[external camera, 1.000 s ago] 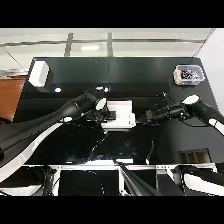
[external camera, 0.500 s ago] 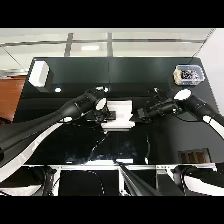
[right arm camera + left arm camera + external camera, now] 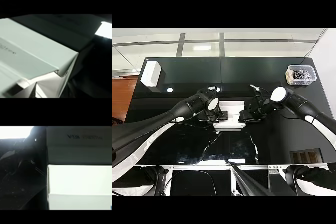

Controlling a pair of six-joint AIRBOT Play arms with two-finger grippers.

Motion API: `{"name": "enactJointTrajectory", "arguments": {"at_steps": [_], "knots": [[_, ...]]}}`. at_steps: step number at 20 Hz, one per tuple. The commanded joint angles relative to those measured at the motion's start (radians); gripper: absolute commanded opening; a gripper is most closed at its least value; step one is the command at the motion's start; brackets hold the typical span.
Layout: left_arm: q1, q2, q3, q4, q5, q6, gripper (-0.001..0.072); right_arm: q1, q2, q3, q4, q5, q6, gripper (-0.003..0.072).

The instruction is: Fold the box and place the chain.

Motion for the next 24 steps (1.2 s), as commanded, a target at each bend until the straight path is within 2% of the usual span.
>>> {"name": "enactJointTrajectory", "arguments": {"at_steps": [1,6,14,15,24], "knots": [[0.0,-0.001,0.001,0.0,0.001,0.0,0.0028,0.096,0.0,0.06,-0.218,-0.037,0.234,0.0414],[0.0,-0.001,0.001,0.0,0.001,0.0,0.0028,0.156,0.0,0.09,-0.249,-0.034,0.295,0.0413],[0.0,-0.001,0.001,0.0,0.002,0.0,0.0029,0.166,0.0,0.091,-0.252,-0.031,0.295,0.0413],[0.0,-0.001,0.001,0.0,0.002,0.0,0.0028,0.168,0.0,0.091,-0.255,-0.035,0.299,0.0375],[0.0,-0.001,0.001,0.0,0.002,0.0,0.0029,0.216,-0.088,0.138,-0.418,-0.02,0.497,0.0374]]}}
